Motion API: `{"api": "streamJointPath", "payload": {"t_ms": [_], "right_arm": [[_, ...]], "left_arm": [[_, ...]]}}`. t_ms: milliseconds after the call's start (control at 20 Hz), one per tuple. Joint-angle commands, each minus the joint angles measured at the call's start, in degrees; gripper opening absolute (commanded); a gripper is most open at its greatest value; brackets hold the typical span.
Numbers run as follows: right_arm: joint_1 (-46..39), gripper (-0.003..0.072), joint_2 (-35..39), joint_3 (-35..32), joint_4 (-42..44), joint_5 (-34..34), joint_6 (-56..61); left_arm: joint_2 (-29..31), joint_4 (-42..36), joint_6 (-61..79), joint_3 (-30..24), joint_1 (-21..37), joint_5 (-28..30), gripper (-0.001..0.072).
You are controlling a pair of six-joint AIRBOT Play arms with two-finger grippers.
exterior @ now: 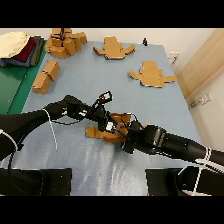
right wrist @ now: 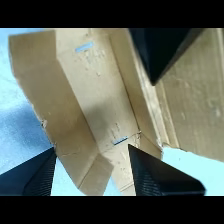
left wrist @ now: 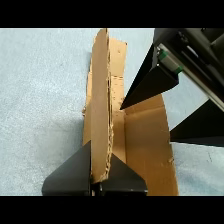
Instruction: Fold the box.
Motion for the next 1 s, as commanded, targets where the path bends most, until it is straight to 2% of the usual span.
{"api": "streamJointPath", "payload": {"t_ms": [0,250,500,700,900,950], "right_arm": [[-2.3,0.0715,0.7,0.4,1.1,-0.4,0.0],[-8.9,0.0715,1.2,0.2,6.6,1.1,-11.8],[-16.7,0.0716,4.2,0.2,22.0,-1.2,-28.2],[-20.3,0.0716,4.3,0.2,24.5,-2.6,-30.1],[-20.4,0.0714,4.3,0.2,26.8,-3.5,-32.6],[-20.4,0.0688,4.3,0.2,27.0,-3.1,-32.6]], "left_arm": [[0.0,0.0,0.0,0.0,0.0,0.0,0.0014],[0.0,0.0,0.0,0.0,0.0,0.0,0.0014],[0.0,0.0,0.0,0.0,0.0,0.0,0.0014],[0.0,0.0,0.0,0.0,0.0,0.0,0.0014],[0.0,0.0,0.0,0.0,0.0,0.0,0.0014],[0.0,0.0,0.0,0.0,0.0,0.0,0.0014]]}}
